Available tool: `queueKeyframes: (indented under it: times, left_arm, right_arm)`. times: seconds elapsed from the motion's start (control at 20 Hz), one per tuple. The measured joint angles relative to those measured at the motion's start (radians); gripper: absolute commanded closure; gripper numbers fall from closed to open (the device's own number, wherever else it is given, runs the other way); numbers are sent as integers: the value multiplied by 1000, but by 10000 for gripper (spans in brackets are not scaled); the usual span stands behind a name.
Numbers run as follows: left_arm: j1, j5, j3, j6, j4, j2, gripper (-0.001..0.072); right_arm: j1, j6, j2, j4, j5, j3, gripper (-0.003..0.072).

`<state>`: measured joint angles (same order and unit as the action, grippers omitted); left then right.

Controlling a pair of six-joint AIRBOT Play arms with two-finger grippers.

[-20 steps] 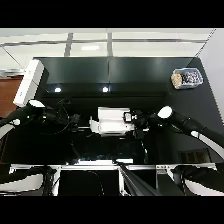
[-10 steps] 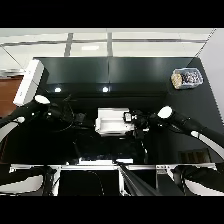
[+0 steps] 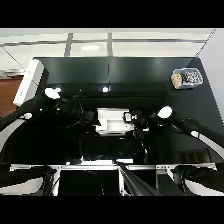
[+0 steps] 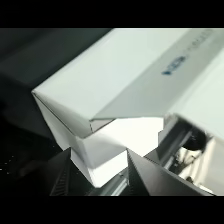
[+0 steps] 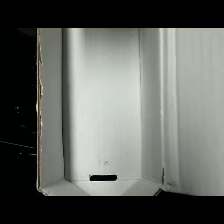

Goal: Fold the box and place the chain.

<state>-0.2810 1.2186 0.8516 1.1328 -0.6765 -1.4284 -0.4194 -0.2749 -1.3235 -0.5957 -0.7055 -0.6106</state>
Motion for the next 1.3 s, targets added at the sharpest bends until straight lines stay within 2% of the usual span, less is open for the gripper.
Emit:
queueKeyframes:
  times: [0.3,0.7,1.1,1.3]
  left_arm:
    - [-76,-30,66,175,-108,0,305]
    - [-204,-117,84,436,-275,0,305]
    - [-372,-179,122,806,-600,0,305]
    - [-450,-145,185,1006,-778,-8,305]
  right_arm:
    - [0,0,0,0,0,0,420]
    - [0,0,0,0,0,0,420]
    - [0,0,0,0,0,0,420]
    - [-1,0,0,-2,0,0,420]
